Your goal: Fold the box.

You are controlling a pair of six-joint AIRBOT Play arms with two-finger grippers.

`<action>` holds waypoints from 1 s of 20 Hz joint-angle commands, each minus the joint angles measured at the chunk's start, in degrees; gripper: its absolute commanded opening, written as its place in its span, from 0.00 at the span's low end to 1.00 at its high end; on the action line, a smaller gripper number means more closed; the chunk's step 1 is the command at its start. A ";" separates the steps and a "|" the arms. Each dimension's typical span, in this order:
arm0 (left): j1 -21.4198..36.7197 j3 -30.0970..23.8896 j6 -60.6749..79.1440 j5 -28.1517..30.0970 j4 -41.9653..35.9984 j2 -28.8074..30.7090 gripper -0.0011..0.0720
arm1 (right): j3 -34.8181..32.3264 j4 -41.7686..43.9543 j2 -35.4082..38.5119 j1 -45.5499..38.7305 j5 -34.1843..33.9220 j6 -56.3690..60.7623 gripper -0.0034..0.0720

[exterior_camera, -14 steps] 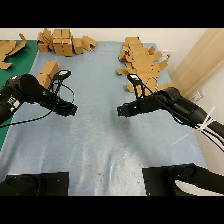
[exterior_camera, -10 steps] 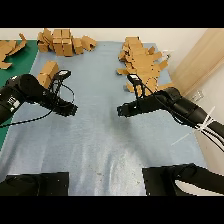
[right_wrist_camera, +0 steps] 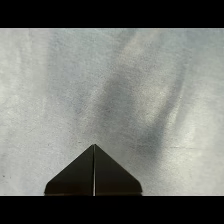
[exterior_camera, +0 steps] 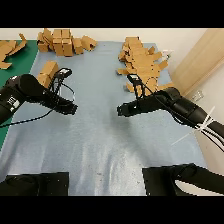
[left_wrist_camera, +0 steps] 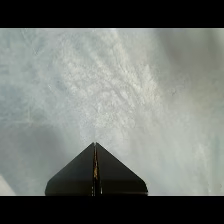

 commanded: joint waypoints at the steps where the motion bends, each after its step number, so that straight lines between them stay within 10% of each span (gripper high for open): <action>1: 0.07 0.04 1.49 2.89 -0.74 0.02 0.03 | 0.02 1.05 -0.07 -0.02 -0.87 0.68 0.06; 10: 0.04 0.02 -2.29 8.81 -7.04 -0.42 0.03 | 4.74 -39.50 -3.39 -18.05 -3.82 17.62 0.06; 14: 0.02 0.02 -5.64 12.15 -7.04 -1.18 0.07 | 17.07 -16.44 -14.58 -44.48 -1.97 -1.79 0.18; 16: 0.02 0.02 -7.41 12.39 -7.06 -2.75 0.80 | 24.09 1.75 -21.64 -54.97 -2.23 -11.61 0.59; 20: -0.04 0.02 -8.63 12.66 -8.37 -5.62 0.83 | 33.66 16.63 -33.27 -64.83 -2.03 -19.47 0.62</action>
